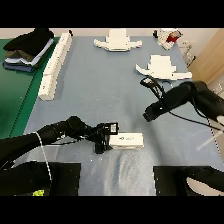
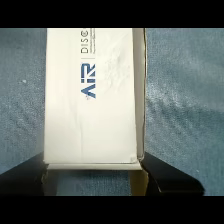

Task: Fold the box.

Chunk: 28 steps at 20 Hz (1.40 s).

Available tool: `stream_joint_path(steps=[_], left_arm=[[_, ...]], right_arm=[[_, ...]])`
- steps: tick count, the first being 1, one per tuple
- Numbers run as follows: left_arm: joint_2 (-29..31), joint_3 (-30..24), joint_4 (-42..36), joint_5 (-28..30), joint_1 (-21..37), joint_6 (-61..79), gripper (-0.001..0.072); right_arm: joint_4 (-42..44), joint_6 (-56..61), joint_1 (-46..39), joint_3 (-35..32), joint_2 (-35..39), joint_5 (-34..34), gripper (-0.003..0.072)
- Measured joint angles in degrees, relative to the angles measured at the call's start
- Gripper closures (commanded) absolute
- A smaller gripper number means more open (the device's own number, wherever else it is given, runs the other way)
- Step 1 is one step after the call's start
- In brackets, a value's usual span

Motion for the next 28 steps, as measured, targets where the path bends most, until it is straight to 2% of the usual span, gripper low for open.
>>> stream_joint_path(steps=[4,7,17,21,25,28], left_arm=[[0.0,0.0,0.0,0.02,0.0,0.0,0.0244],[0.0,0.0,0.02,0.0,0.0,0.0,0.0244],[0.02,0.07,0.02,0.02,0.0,0.0,0.0244],[1.97,0.07,0.61,0.0,0.74,-2.49,0.0243],[8.17,0.07,8.04,-2.51,6.12,-15.23,0.0244],[14.93,0.07,17.9,-7.82,14.73,-27.93,0.0244]], right_arm=[[-0.37,-0.33,-1.6,8.46,-10.14,-5.77,0.0684],[-0.35,0.42,-1.9,11.93,-14.05,-8.09,0.0684],[-0.31,0.9,-2.14,13.99,-16.37,-9.75,0.0684],[-0.31,0.9,-2.14,14.01,-16.41,-9.77,0.0684],[-0.31,0.9,-2.14,14.03,-16.41,-9.77,0.0684],[-0.31,0.9,-2.14,14.03,-16.41,-9.77,0.0684]])
